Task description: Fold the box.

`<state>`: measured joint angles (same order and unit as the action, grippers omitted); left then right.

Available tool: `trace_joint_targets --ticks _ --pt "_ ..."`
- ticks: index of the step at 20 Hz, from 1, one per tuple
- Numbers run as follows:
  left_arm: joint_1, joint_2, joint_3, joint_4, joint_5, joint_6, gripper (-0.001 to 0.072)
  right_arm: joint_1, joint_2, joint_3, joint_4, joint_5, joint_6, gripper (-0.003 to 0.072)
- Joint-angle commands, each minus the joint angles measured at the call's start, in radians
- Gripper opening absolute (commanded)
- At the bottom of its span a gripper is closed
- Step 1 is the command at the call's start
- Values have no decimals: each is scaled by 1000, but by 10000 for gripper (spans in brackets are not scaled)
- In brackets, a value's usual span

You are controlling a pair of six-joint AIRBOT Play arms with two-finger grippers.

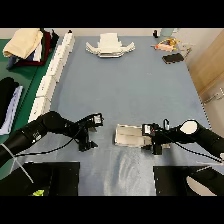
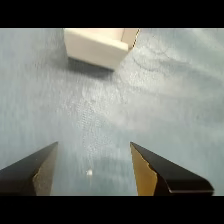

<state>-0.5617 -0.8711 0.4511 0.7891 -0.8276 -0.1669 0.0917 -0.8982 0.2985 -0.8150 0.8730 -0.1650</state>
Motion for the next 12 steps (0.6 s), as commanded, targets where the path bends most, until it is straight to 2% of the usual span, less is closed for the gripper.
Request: trace_joint_targets --ticks 1,6,12 --pt "-11 -80 -30 -221 134 310 699 0 0 1 0 0 0 519" --pt "-73 -208 -2 -377 167 494 699 0 0 1 0 0 0 519" --pt "-127 -300 64 -426 164 493 699 0 0 1 0 0 0 519"
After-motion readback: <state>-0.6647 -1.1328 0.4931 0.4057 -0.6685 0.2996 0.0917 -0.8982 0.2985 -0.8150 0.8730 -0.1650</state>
